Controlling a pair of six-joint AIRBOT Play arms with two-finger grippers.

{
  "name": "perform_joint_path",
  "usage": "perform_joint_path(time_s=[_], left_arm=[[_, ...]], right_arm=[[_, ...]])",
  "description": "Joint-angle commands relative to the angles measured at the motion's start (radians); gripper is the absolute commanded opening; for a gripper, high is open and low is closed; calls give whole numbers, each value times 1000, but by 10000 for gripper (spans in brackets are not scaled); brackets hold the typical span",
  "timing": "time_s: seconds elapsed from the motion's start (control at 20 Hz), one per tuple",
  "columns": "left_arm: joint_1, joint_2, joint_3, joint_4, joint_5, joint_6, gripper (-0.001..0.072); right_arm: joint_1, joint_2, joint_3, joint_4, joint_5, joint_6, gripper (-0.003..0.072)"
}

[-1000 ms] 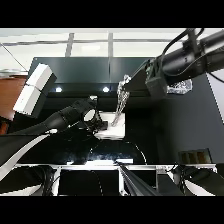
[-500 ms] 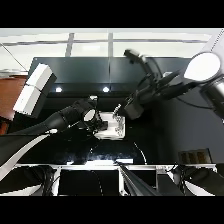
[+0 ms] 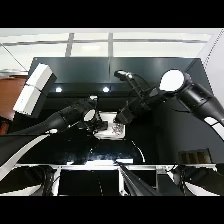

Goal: Fold the box and place the chain.

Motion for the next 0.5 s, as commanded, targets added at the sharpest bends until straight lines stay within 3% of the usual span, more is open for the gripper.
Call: perform_joint_path(time_s=[0.0, 0.2, 0.45], left_arm=[[0, 1, 0, 0, 0, 0, 31], [0, 1, 0, 0, -3, 0, 31], [-1, 1, 0, -45, 18, -61, 29]], right_arm=[[6, -19, -2, -17, 7, 9, 495], [-148, 61, -2, -98, 133, 9, 478], [-379, 141, -5, -198, 167, 31, 479]])
